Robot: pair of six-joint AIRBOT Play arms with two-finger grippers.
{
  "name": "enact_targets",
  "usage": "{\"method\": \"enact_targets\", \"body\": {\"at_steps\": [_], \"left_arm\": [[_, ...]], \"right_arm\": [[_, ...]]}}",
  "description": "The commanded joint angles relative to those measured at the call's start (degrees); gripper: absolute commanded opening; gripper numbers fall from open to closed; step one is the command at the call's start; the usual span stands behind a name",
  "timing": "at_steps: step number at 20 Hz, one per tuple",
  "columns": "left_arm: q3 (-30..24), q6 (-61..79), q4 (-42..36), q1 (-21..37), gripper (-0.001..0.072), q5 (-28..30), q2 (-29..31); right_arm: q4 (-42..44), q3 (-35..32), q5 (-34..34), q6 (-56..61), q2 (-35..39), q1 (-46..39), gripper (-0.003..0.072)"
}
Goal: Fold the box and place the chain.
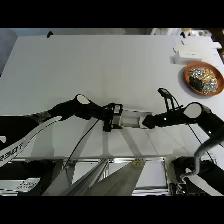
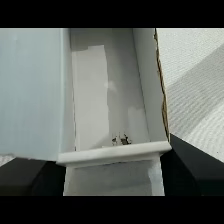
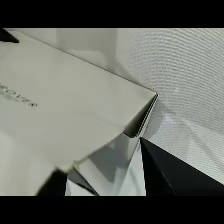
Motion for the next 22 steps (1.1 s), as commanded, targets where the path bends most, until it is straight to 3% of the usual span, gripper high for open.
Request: {"method": "enact_targets", "body": {"at_steps": [1,9,13,20,22], "left_arm": [[0.04,0.02,0.02,0.02,0.0185,0.02,0.00],[0.02,0.02,0.02,0.02,0.0185,0.02,0.00],[0.04,0.02,0.02,0.02,0.0185,0.00,0.00],[0.02,0.02,0.02,0.02,0.0185,0.00,0.00],[0.02,0.02,0.02,0.02,0.0185,0.00,0.02]], "right_arm": [[-10.25,3.08,-3.63,13.94,-3.41,6.82,0.0474],[-24.55,6.80,-1.97,31.87,-9.51,15.28,0.0473],[-27.52,9.60,1.86,34.69,-12.90,17.09,0.0445],[-28.98,11.96,3.45,34.99,-13.20,18.29,0.0040],[-29.03,11.96,3.89,34.99,-13.20,18.29,0.0021]]}}
